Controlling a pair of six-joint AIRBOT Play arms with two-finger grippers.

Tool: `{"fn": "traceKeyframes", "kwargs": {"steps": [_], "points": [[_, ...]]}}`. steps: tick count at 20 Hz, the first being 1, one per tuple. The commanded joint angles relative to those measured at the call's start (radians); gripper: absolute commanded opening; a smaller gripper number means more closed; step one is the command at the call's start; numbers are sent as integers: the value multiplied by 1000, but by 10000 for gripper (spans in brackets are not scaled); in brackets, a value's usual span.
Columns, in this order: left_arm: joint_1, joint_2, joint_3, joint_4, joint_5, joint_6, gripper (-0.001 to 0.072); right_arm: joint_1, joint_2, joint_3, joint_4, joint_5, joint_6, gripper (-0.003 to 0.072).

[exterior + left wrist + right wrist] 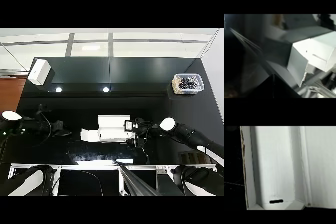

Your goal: Fold the box and place the chain.

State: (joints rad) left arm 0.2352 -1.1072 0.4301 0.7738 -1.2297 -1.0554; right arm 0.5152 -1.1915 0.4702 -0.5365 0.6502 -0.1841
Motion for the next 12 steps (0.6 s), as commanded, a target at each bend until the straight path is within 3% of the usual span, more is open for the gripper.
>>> {"fn": "traceKeyframes", "kwargs": {"steps": [1, 4, 6, 9, 12], "points": [[-98, -76, -48, -58, 44, -1, 23, 1, -1, 0, 1, 0, 0, 236], [-253, -79, -48, -123, 215, -82, 23, 1, -1, 0, 0, 0, 0, 236], [-310, -87, -48, -174, 263, -81, 23, 1, -1, 0, 0, 0, 0, 236], [-363, -126, -48, -190, 283, -70, 24, 1, -1, 0, 0, 0, 0, 236], [-371, -146, -45, -278, 247, 93, 24, 1, -1, 0, 0, 0, 0, 236]]}}
